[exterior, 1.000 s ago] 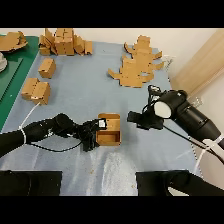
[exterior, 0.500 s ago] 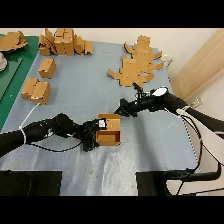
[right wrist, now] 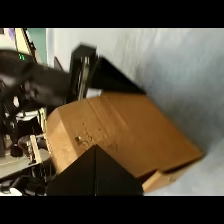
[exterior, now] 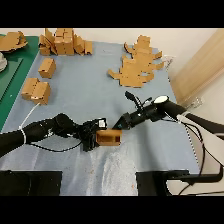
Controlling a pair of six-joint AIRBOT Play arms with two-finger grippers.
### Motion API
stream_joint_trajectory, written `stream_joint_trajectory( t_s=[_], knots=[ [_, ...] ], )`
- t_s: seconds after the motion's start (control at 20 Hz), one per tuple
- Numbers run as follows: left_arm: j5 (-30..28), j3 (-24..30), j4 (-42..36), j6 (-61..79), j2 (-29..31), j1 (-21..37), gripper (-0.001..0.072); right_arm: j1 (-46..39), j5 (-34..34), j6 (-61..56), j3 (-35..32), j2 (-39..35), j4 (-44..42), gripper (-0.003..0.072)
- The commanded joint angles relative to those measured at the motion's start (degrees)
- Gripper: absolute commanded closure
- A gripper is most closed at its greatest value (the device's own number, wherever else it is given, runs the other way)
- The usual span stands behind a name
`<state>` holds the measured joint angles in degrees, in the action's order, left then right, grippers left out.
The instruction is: Fold the box.
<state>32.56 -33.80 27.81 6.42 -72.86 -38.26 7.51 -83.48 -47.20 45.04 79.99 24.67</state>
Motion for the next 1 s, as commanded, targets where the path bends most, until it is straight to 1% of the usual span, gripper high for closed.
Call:
stream_joint_trajectory(
  t_s=[0.0, 0.05, 0.1, 0.15, 0.2, 0.3, 0.5, 0.55, 0.65, 0.8, 0.85, 0.95],
  knots=[
    [0.0, -0.1, 0.0, 0.0, 0.0, 0.0, 0.0295, 0.5, 3.1, 6.3, -11.4, -10.4, 0.6, 0.0685],
    [0.0, -0.1, 0.0, 0.0, 0.0, 0.0, 0.0295, 0.9, 6.5, 8.1, -13.5, -13.4, 1.2, 0.0685],
    [0.0, -0.1, 0.0, 0.0, 0.0, 0.0, 0.0294, 1.3, 12.0, 9.4, -14.5, -15.8, 2.1, 0.0685],
    [0.0, -0.1, 0.0, 0.0, 0.0, 0.0, 0.0295, 1.9, 17.5, 11.0, -14.6, -17.1, 1.8, 0.0685],
    [0.0, -0.1, 0.0, 0.0, 0.0, 0.0, 0.0294, 2.3, 21.3, 13.5, -14.3, -17.7, 0.4, 0.0685],
    [0.0, -0.1, 0.0, 0.0, 0.0, 0.0, 0.0295, 2.3, 23.7, 18.8, -13.4, -18.2, -2.8, 0.0684],
    [0.0, -0.1, 0.0, 0.0, 0.0, 0.0, 0.0295, 2.3, 24.4, 24.4, -12.8, -18.9, -6.0, 0.0684],
    [0.0, -0.1, 0.0, 0.0, 0.0, 0.0, 0.0295, 3.0, 24.5, 25.2, -12.8, -19.1, -6.1, 0.0684],
    [0.0, -0.1, 0.0, 0.0, 0.0, 0.0, 0.0294, 7.3, 25.9, 26.3, -13.0, -19.6, -5.6, 0.0684],
    [0.0, -0.1, 0.0, 0.0, 0.0, 0.0, 0.0295, 17.2, 30.9, 25.6, -13.8, -21.2, -0.3, 0.0684],
    [0.0, -0.1, 0.0, 0.0, 0.0, 0.0, 0.0295, 20.5, 34.3, 23.9, -14.6, -22.3, 2.6, 0.0684],
    [0.0, -0.1, 0.0, 0.0, 0.0, 0.0, 0.0295, 24.3, 40.1, 19.8, -16.3, -24.6, 8.9, 0.0684]
  ],
)
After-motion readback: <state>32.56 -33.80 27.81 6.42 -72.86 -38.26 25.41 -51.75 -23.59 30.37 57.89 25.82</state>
